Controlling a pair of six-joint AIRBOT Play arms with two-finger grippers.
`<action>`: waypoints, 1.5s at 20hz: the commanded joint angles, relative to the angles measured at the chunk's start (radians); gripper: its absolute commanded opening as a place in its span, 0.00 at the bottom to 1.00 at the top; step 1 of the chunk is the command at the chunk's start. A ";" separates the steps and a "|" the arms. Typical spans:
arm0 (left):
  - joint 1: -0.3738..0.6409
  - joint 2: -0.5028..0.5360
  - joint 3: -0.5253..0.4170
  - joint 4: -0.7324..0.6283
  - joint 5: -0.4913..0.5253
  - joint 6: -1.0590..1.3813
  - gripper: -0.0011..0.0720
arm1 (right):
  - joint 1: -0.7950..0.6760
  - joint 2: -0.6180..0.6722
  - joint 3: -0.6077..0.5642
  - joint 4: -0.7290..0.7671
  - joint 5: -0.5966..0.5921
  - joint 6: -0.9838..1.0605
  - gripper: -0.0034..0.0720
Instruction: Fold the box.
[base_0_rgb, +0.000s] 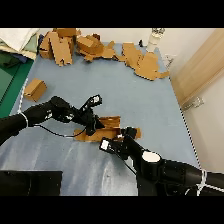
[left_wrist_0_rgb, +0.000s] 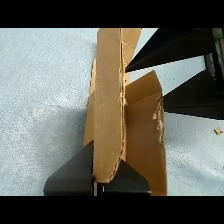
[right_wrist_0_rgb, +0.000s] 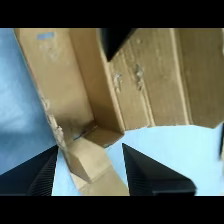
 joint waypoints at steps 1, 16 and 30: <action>0.001 0.000 0.000 0.001 0.000 0.000 0.03 | -0.088 0.006 0.000 0.065 0.142 -0.039 0.86; 0.001 0.000 0.000 0.007 0.000 0.000 0.03 | -0.293 0.018 0.026 0.461 0.198 -0.472 0.86; 0.001 0.000 0.000 0.007 0.000 0.000 0.03 | -0.306 0.016 0.053 0.462 0.180 -0.481 0.86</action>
